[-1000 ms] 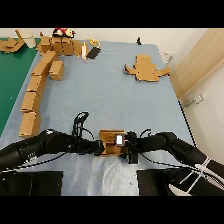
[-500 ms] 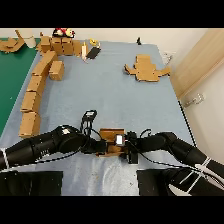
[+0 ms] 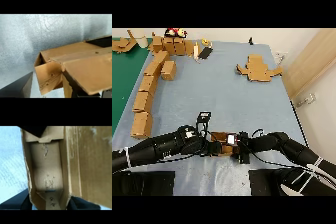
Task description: Fold the box.
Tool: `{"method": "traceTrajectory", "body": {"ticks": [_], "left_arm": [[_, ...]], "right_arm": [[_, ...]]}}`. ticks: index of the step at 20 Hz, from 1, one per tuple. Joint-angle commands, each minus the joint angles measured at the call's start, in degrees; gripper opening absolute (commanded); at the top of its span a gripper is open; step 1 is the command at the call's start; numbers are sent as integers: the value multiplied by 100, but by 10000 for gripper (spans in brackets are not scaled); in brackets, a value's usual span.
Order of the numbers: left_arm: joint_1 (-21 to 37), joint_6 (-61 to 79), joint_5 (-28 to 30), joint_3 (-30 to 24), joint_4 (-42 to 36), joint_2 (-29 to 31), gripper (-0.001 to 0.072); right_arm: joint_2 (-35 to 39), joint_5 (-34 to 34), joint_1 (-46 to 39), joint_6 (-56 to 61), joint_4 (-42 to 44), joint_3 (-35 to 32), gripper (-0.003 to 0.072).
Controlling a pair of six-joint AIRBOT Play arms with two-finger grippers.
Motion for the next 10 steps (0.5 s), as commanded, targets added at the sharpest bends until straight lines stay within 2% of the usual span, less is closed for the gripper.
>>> {"method": "traceTrajectory", "body": {"ticks": [1, 5, 10], "left_arm": [[-129, -367, -66, 59, 31, -20, 524], [-136, -728, -103, 142, 35, -85, 524], [-264, -721, -339, 610, 229, -669, 524]], "right_arm": [[2, -7, -2, -2, -7, 2, 412], [2, -7, -2, -2, -7, 2, 412], [2, -7, -2, -2, -7, 2, 412]]}}
